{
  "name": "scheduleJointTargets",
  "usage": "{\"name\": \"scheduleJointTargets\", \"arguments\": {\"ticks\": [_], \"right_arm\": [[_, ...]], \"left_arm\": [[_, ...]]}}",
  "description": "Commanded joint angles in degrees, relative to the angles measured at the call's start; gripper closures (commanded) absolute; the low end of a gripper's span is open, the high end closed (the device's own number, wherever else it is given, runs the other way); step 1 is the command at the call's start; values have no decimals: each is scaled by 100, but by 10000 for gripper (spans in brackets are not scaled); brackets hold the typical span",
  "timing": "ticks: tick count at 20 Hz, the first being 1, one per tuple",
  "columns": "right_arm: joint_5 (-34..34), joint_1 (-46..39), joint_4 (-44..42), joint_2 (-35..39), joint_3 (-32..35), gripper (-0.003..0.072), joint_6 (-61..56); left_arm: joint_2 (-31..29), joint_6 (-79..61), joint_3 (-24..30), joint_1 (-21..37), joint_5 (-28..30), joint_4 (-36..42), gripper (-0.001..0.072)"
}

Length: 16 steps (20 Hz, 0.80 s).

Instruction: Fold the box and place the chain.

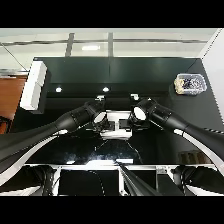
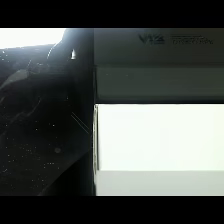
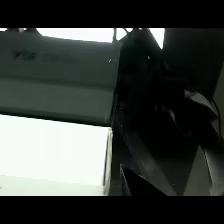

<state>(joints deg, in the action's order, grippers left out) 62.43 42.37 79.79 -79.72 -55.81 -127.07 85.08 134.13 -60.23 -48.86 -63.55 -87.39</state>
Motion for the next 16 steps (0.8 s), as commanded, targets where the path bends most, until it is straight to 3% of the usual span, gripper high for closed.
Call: {"name": "scheduleJointTargets", "arguments": {"ticks": [1, 13, 14, 15, 16], "right_arm": [[184, 201, 111, -203, -109, 445, -155], [264, 190, 229, -278, -122, 446, -466], [238, 190, 197, -278, -122, 494, -474], [179, 190, 136, -278, -122, 675, -468], [85, 190, 55, -278, -122, 671, -468]], "left_arm": [[4, 4, -2, 2, 2, -4, 674], [4, 4, -2, 2, 2, -2, 674], [4, 4, -2, 2, 2, -2, 674], [4, 4, -2, 2, 2, -2, 674], [4, 4, -2, 2, 2, -2, 674]]}}
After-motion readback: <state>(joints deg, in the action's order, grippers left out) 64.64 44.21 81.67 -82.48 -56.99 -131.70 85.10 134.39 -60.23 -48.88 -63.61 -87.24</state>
